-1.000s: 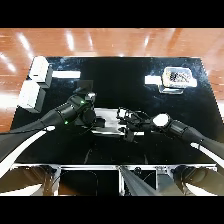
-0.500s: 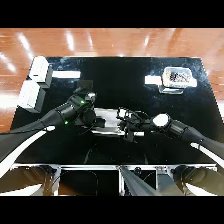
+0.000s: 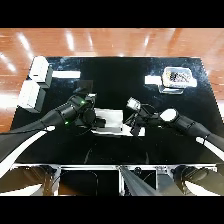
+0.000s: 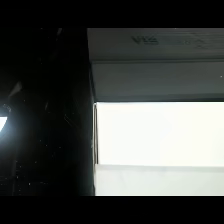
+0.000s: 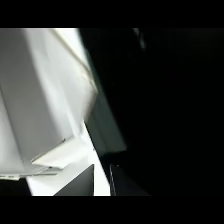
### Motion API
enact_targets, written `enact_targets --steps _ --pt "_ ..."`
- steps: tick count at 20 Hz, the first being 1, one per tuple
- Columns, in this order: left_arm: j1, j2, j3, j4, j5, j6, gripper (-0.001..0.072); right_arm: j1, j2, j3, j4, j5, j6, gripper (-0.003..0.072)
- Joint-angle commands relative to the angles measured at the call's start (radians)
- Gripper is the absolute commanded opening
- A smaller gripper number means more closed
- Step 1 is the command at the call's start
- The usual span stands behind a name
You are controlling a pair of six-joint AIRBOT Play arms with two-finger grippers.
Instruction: Fold the box and place the chain.
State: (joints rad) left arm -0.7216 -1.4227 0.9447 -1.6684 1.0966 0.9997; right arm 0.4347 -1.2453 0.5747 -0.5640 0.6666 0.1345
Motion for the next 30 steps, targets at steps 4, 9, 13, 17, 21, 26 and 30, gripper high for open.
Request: enact_targets --steps 4,9,13,17,21,26,30 --pt "0.0 -0.001 0.0 -0.002 0.002 -0.001 0.0023 -0.218 0.0 0.0 -0.034 0.275 0.378 0.0144" --pt "0.0 -0.001 0.0 -0.002 0.001 -0.001 0.0023 -0.328 0.011 0.001 -0.015 0.518 0.486 0.0044" --pt "0.0 -0.001 0.0 -0.001 -0.005 -0.001 0.0023 -0.486 0.082 0.0 -0.169 0.537 0.861 0.0044" --pt "0.0 -0.002 0.0 -0.002 0.0 -0.001 0.0023 -0.67 0.098 -0.039 -0.392 0.579 1.094 0.0044" --pt "0.0 -0.003 0.0 -0.002 -0.002 -0.001 0.0023 -0.647 0.076 -0.143 -0.304 0.453 1.074 0.0043" --pt "0.0 -0.003 0.0 -0.001 -0.001 -0.001 0.0023 -0.516 -0.021 -0.142 -0.105 0.385 0.975 0.0043" --pt "0.0 -0.003 0.0 -0.001 -0.002 -0.001 0.0023 -0.436 -0.04 -0.138 -0.024 0.357 0.943 0.0043"
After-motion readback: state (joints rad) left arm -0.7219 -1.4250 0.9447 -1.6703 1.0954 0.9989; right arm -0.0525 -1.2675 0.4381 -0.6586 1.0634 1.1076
